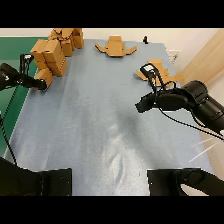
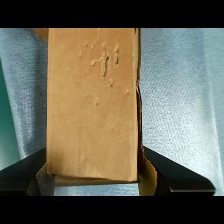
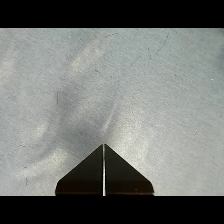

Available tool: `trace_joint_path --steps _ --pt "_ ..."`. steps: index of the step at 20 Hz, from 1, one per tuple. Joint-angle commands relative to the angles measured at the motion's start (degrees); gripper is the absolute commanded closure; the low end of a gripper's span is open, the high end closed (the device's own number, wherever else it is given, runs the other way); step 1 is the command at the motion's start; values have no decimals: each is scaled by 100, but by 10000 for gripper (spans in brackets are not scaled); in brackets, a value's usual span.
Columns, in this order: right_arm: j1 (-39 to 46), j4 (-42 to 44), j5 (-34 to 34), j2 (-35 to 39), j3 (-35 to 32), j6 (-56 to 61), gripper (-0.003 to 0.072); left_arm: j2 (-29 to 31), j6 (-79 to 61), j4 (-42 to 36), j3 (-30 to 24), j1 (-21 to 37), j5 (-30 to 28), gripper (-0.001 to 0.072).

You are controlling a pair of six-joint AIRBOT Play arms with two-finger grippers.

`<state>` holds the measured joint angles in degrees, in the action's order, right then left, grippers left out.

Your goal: Fold the box.

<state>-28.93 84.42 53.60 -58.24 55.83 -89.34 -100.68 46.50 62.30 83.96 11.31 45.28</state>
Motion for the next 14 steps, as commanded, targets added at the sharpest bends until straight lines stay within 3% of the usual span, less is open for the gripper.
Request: trace_joint_path --steps 1,14 --pt "2 4 -2 -4 -2 2 678 11 -15 7 103 -4 289 18" --pt "2 151 -17 -122 -2 -2 678 -133 -109 243 125 -24 518 19"
